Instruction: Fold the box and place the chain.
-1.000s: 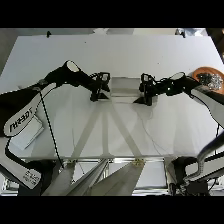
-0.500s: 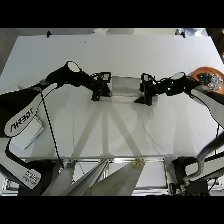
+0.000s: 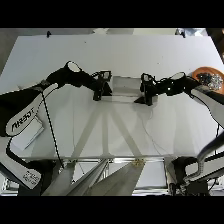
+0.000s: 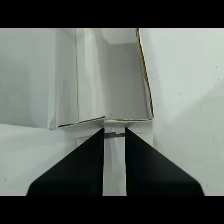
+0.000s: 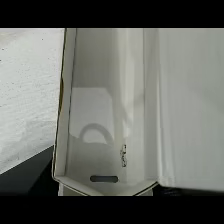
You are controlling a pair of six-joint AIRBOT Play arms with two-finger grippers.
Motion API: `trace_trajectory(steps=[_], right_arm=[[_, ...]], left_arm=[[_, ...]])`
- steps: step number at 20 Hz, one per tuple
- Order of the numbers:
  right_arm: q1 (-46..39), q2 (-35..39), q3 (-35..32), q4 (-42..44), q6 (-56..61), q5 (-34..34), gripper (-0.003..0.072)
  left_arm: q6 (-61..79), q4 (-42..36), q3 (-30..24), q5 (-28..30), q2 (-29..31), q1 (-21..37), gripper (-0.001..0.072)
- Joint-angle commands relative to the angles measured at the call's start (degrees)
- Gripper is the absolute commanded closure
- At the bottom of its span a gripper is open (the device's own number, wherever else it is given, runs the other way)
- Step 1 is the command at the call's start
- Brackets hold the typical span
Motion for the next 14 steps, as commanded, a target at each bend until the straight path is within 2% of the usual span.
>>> trace_trajectory(steps=[1,7,8,10,12,13,14], right_arm=[[0.0,0.0,0.0,0.1,0.0,0.1,0.0450],[0.0,0.0,0.0,0.1,0.0,0.1,0.0450],[0.0,0.0,0.0,0.1,0.0,0.1,0.0450],[0.0,0.0,0.0,0.1,0.0,0.1,0.0450],[0.0,0.0,0.0,0.1,0.0,0.1,0.0450],[0.0,0.0,0.0,0.1,0.0,0.1,0.0450],[0.0,0.0,0.0,0.1,0.0,0.1,0.0450]], left_arm=[[0.0,-2.7,0.0,0.0,0.0,-0.2,0.0569],[-0.3,-3.0,0.0,0.0,-0.5,-1.2,0.0567],[-0.3,-3.0,0.0,0.0,-0.7,-1.2,0.0538],[-0.3,-3.0,0.0,0.0,-1.0,-1.3,0.0409],[-0.3,-3.0,0.0,0.0,-1.1,-1.3,0.0385],[-0.3,-3.0,0.0,0.1,-1.1,-1.3,0.0325],[-0.3,-3.0,0.0,0.2,-1.1,-1.3,0.0305]])
